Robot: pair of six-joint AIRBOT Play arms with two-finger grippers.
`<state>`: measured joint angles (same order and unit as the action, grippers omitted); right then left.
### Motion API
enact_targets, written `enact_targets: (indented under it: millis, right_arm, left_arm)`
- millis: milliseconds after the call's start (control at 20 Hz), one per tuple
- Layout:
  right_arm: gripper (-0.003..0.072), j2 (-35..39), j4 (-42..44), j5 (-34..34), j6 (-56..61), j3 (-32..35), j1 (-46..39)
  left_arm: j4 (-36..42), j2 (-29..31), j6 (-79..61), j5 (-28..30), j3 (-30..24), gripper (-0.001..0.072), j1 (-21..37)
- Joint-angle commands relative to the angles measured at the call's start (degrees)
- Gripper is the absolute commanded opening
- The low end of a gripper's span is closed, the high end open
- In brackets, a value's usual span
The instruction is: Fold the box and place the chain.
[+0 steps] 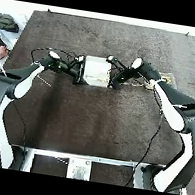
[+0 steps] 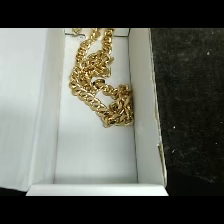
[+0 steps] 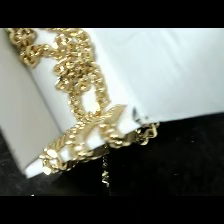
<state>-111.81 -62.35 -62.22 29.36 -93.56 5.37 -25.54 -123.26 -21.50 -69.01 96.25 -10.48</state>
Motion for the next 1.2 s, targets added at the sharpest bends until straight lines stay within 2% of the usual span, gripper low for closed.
enact_targets:
  millis: [0,350,550,850,1150]
  right_arm:
    - [-0.001,1.77,-0.2,-3.3,-1.33,-0.11,-0.04]
    - [-0.0011,9.75,-0.13,-3.34,-1.33,-0.11,-0.04]
    - [-0.0011,13.77,4.96,-2.71,-1.36,-0.11,-0.02]
    - [-0.0011,19.15,16.28,5.25,-3.82,-0.13,0.37]
    - [-0.0011,20.35,17.2,13.11,-3.89,-2.23,5.81]
  left_arm:
    - [0.31,0.0,0.02,0.0,0.0,0.0307,0.0]
    - [0.31,0.0,0.02,0.0,0.0,0.0307,0.0]
    - [0.31,0.0,0.02,0.0,0.0,0.0307,0.0]
    - [0.31,0.0,0.02,0.0,0.0,0.0307,0.0]
    - [0.31,0.0,0.04,0.0,0.0,0.0307,0.0]
